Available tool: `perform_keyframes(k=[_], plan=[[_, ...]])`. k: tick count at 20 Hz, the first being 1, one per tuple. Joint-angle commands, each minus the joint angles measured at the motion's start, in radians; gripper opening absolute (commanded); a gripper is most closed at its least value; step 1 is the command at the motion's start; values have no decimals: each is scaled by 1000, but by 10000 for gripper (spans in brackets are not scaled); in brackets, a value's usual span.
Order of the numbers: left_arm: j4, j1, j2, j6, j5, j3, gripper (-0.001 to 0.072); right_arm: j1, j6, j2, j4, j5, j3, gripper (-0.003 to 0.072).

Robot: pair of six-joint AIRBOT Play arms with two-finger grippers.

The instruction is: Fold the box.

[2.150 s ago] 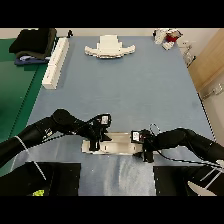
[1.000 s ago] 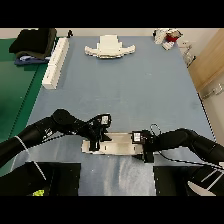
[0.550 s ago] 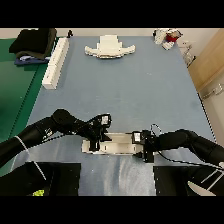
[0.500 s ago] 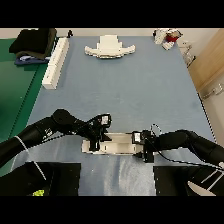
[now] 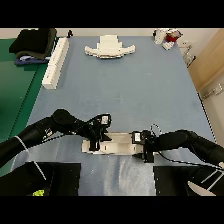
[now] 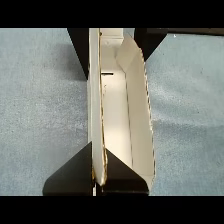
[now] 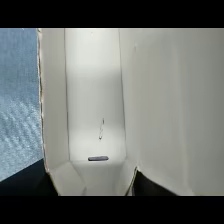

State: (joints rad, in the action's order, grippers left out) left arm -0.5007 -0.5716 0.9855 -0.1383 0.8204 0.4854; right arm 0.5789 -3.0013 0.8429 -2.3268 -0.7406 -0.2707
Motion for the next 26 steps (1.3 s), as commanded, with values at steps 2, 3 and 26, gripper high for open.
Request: perform_keyframes(k=[2,3,26], plan=[[0,-1,0,0,0,0,13,1,0,-2,-16,3,-4,612],[0,-1,0,0,0,0,13,1,0,-1,-15,2,-4,612],[0,-1,0,0,0,0,13,1,0,7,-13,-6,-19,611]])
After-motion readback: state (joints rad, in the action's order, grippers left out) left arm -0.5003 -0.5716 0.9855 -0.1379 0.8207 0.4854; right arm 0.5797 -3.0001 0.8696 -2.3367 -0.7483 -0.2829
